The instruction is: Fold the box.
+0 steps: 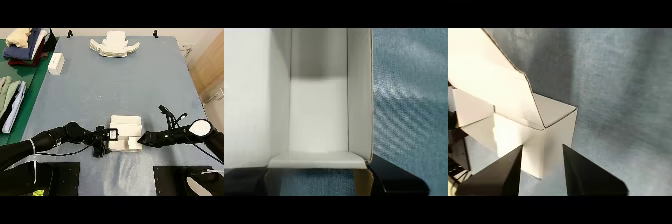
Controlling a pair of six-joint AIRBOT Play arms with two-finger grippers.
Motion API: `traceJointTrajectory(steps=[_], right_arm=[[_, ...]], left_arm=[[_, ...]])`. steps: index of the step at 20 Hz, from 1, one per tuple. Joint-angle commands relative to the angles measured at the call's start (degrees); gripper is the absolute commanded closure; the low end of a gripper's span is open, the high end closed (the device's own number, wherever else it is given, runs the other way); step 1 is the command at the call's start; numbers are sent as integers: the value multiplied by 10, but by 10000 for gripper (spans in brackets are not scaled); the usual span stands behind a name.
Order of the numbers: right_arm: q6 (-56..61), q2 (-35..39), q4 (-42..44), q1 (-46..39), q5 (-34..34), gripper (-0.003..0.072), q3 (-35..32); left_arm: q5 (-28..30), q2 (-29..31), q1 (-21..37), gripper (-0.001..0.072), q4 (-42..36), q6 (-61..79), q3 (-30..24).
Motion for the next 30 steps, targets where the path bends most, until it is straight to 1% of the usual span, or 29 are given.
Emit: traceJointTrajectory(steps=[1, 2, 3, 5, 8, 11, 13, 14, 15, 17, 19, 21, 26, 27, 28, 29, 30], right_arm=[[133, -9, -118, 82, -33, 327, 16], [163, -17, -147, 102, -33, 329, 23], [185, -27, -167, 123, -34, 358, 33], [227, -52, -202, 163, -45, 358, 56], [299, -109, -266, 218, -44, 358, 103], [381, -165, -322, 269, -35, 359, 146], [433, -198, -370, 298, -6, 360, 182], [453, -212, -394, 311, 17, 459, 200], [467, -222, -410, 320, 38, 490, 214], [500, -235, -430, 327, 67, 490, 224], [516, -241, -440, 327, 83, 594, 224], [517, -245, -449, 327, 83, 682, 224], [517, -252, -450, 330, 79, 680, 224], [517, -252, -450, 330, 79, 548, 224], [517, -252, -450, 330, 79, 375, 225], [517, -252, -450, 330, 79, 335, 225], [517, -251, -448, 330, 80, 335, 225]], left_arm=[[0, 0, 0, 327, 0, 0, 0], [0, 0, 0, 327, 0, 0, 0], [0, 0, 0, 327, 0, 0, 0], [0, 0, 0, 327, 0, 0, 0], [0, 0, 0, 327, 0, 0, 0], [0, 0, 0, 327, 0, 0, 0], [0, 0, 0, 327, 0, 0, 0], [0, 0, 0, 327, 0, 0, 0], [0, 0, 0, 327, 0, 0, 0], [0, 0, 0, 327, 0, 0, 0], [0, 0, 0, 327, 0, 0, 0], [0, 0, 0, 327, 0, 0, 0], [0, 0, 0, 327, 0, 0, 0], [0, 0, 0, 327, 0, 0, 0], [0, 0, 0, 327, 0, 0, 0], [0, 0, 0, 327, 0, 0, 0], [0, 0, 0, 327, 0, 0, 0]])
